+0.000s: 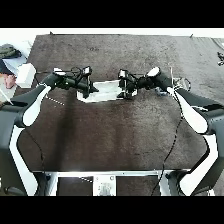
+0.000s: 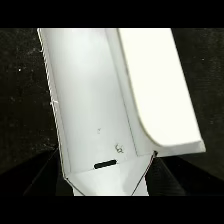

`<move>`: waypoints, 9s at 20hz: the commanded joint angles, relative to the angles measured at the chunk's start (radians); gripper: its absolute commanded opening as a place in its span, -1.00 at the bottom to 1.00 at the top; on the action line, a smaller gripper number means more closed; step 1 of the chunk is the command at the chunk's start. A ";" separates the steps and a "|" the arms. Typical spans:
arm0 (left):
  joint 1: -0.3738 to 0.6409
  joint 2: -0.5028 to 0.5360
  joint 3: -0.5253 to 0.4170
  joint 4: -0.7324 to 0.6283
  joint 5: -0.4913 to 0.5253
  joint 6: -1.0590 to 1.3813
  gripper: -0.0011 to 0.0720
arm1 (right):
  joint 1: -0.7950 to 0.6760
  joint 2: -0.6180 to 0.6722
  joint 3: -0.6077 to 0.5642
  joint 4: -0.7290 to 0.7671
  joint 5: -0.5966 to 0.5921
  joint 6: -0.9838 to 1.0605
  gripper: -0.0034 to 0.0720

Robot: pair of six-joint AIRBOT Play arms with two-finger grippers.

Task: Fold the box and place the chain.

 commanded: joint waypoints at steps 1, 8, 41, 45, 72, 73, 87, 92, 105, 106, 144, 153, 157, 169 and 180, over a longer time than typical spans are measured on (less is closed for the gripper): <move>-0.001 -0.001 0.000 -0.001 0.002 0.000 -0.94 | -0.010 -0.030 0.008 0.063 0.060 0.003 0.66; -0.001 -0.001 0.000 -0.001 0.002 0.000 -0.94 | -0.008 -0.056 0.016 0.058 0.081 0.003 0.66; -0.001 -0.001 0.000 -0.001 0.002 0.000 -0.94 | -0.006 -0.129 0.068 0.074 0.098 -0.019 0.68; -0.001 -0.001 0.000 -0.001 0.003 0.000 -0.94 | -0.006 -0.129 0.080 0.080 0.112 -0.019 0.68; -0.001 -0.001 0.000 -0.001 0.002 0.000 -0.94 | -0.008 -0.151 0.079 0.104 0.068 -0.019 0.13; -0.001 -0.001 0.000 -0.001 0.002 0.000 -0.94 | -0.007 -0.151 0.079 0.104 0.068 -0.019 0.13; -0.001 -0.001 0.000 -0.001 0.003 0.000 -0.94 | -0.007 -0.151 0.079 0.100 0.068 -0.019 0.13; -0.001 -0.001 0.000 -0.002 0.002 0.000 -0.94 | -0.007 -0.151 0.079 0.101 0.068 -0.019 0.13; 0.003 0.016 0.004 0.005 -0.048 -0.029 0.19 | -0.006 -0.151 0.079 0.100 0.068 -0.019 0.13; 0.014 0.023 0.006 0.005 -0.068 -0.034 0.19 | -0.006 -0.151 0.079 0.100 0.069 -0.019 0.13; -0.028 0.177 -0.095 -0.124 0.269 -0.296 -0.95 | -0.006 -0.151 0.079 0.100 0.068 -0.019 0.13; -0.029 0.114 -0.098 -0.120 0.293 -0.322 -0.94 | -0.006 -0.151 0.079 0.100 0.068 -0.019 0.13; -0.029 0.097 -0.099 -0.087 0.288 -0.357 -0.94 | -0.006 -0.151 0.079 0.100 0.068 -0.019 0.13; -0.061 0.100 -0.072 0.017 0.281 -0.377 -0.94 | -0.006 -0.151 0.079 0.100 0.068 -0.019 0.13; 0.043 0.229 -0.009 0.210 -0.002 -0.335 -0.94 | -0.006 -0.151 0.079 0.100 0.068 -0.019 0.13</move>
